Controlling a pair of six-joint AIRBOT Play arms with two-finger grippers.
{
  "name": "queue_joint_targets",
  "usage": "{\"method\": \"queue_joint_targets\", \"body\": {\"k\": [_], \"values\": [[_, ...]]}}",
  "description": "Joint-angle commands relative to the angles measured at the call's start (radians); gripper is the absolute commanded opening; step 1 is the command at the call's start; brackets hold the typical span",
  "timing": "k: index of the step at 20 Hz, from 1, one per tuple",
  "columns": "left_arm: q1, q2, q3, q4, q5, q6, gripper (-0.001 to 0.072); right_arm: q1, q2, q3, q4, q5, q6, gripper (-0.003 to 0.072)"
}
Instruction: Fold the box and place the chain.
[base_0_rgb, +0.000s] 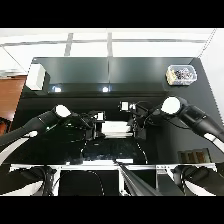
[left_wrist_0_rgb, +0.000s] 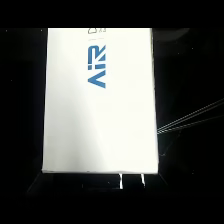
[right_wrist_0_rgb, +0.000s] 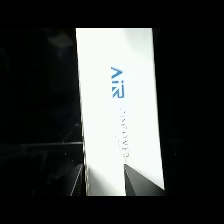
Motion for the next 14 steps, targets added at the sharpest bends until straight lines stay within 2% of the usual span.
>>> {"method": "queue_joint_targets", "body": {"k": [1, 3, 5, 9, 14], "values": [[0.000, 0.000, 0.000, 0.000, 0.000, 0.000, 0.0338, -0.048, 0.080, 0.011, -0.007, 0.032, 0.360, 0.0311], [0.000, 0.000, 0.000, 0.000, 0.000, 0.000, 0.0338, -0.093, 0.083, 0.003, -0.002, 0.099, 0.568, 0.0014], [0.000, 0.000, 0.000, 0.000, 0.000, 0.000, 0.0338, -0.097, 0.083, -0.042, 0.065, 0.087, 0.656, 0.0013], [0.000, 0.000, 0.000, 0.000, 0.000, 0.000, 0.0338, -0.089, 0.052, -0.148, 0.451, -0.059, 0.661, 0.0013], [0.000, 0.000, 0.000, 0.000, 0.000, 0.000, 0.0338, -0.044, -0.088, -0.150, 0.454, -0.114, 0.659, 0.0013]]}}
